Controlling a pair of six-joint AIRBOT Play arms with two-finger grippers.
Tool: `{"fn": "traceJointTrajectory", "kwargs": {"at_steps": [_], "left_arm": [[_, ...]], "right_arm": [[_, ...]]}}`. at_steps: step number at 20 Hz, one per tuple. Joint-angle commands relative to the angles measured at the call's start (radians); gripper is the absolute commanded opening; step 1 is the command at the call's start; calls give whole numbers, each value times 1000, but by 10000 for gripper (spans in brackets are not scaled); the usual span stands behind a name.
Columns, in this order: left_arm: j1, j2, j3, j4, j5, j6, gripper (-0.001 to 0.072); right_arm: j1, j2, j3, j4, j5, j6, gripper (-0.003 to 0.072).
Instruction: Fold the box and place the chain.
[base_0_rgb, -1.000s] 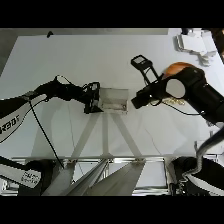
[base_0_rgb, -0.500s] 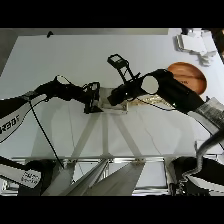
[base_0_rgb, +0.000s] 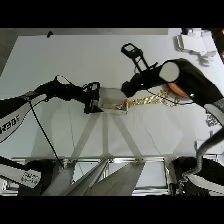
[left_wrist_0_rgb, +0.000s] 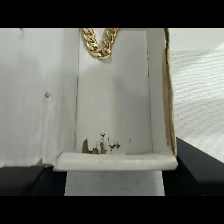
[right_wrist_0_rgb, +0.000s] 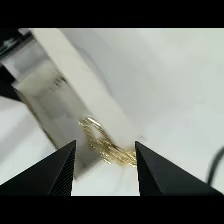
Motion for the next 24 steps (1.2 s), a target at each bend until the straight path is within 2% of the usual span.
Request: {"fn": "traceJointTrajectory", "kwargs": {"at_steps": [1, 2, 3, 4, 7, 10, 13, 19, 20, 24], "left_arm": [[0, 1, 0, 0, 0, 0, 158], [0, 1, 0, 0, 0, 0, 158], [0, 1, 0, 0, 0, 0, 158], [0, 1, 0, 0, 0, 0, 158], [0, 1, 0, 0, 0, 0, 158], [0, 1, 0, 0, 0, 0, 158], [0, 1, 0, 0, 0, 0, 158], [0, 1, 0, 0, 0, 0, 158], [0, 1, 0, 0, 0, 0, 158], [0, 1, 0, 0, 0, 0, 158]], "right_arm": [[-157, 24, -10, -37, 142, -241, 418], [-203, 23, -29, -37, 143, -314, 432], [-241, 22, -59, -37, 130, -407, 569], [-265, 19, -97, -37, 101, -508, 662], [-277, -3, -210, -23, -9, -742, 649], [-277, -78, -240, 50, -33, -897, 645], [-277, -154, -240, 111, -75, -935, 647], [-276, -233, -240, 110, -146, -949, 643], [-276, -245, -240, 106, -148, -949, 601], [-271, -255, -240, 93, -137, -943, 3]]}}
